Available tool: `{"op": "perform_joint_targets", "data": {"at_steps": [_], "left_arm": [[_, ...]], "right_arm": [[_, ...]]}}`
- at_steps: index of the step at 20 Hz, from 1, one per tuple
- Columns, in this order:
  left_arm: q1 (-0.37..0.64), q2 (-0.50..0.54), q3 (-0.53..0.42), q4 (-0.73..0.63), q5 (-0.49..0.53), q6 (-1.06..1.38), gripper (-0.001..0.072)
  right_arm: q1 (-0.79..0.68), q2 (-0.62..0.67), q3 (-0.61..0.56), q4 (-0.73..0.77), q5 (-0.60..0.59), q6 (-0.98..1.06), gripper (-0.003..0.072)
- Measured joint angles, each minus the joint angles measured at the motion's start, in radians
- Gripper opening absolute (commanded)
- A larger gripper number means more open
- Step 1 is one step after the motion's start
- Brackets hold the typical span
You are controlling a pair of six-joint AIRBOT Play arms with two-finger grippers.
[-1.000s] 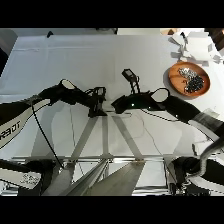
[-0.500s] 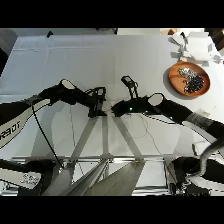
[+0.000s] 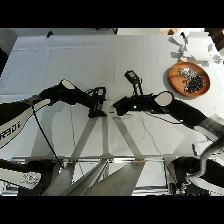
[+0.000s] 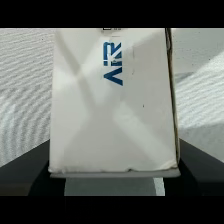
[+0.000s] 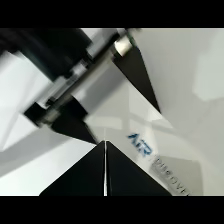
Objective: Fold the box and place the chain.
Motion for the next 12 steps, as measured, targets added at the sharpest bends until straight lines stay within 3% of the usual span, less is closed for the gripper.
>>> {"op": "perform_joint_targets", "data": {"at_steps": [12], "left_arm": [[0.0, 0.0, 0.0, 0.001, 0.001, 0.002, 0.0141]], "right_arm": [[-0.042, 0.04, -0.205, 0.049, -0.127, 0.222, 0.0008]]}}
